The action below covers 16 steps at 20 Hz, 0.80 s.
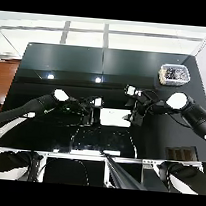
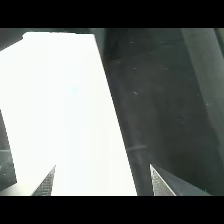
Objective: Fold the box and place the chain.
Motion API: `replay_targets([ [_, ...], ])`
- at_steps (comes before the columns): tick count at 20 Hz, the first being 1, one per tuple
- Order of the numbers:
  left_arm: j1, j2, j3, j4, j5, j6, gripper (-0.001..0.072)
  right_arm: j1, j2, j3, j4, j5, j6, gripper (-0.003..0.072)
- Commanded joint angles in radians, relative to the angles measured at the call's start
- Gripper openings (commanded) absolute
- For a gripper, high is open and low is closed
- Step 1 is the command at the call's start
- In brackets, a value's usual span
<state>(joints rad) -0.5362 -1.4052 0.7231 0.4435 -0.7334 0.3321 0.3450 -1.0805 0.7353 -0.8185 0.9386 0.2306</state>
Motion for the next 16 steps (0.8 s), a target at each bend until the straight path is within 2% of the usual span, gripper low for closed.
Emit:
replay_targets([
  [1,-0.001,-0.001,0.0,0.0,0.0,0.0,0.0465,0.013,-0.003,0.004,0.014,0.02,-0.072,0.0702],
  [11,-0.001,-0.001,0.0,0.0,0.0,0.0,0.0466,0.021,-0.003,-0.013,-0.005,0.029,-0.083,0.0697],
  [12,-0.001,-0.001,0.0,0.0,0.0,0.0,0.0466,0.021,-0.003,-0.013,-0.005,0.028,-0.08,0.0481],
  [15,-0.001,-0.001,0.0,0.0,0.0,0.0,0.0466,0.021,-0.003,-0.013,-0.005,0.018,-0.078,0.0233],
  [16,-0.001,-0.001,0.0,0.0,0.0,0.0,0.0466,0.021,-0.003,-0.013,-0.005,0.018,-0.078,0.0235],
])
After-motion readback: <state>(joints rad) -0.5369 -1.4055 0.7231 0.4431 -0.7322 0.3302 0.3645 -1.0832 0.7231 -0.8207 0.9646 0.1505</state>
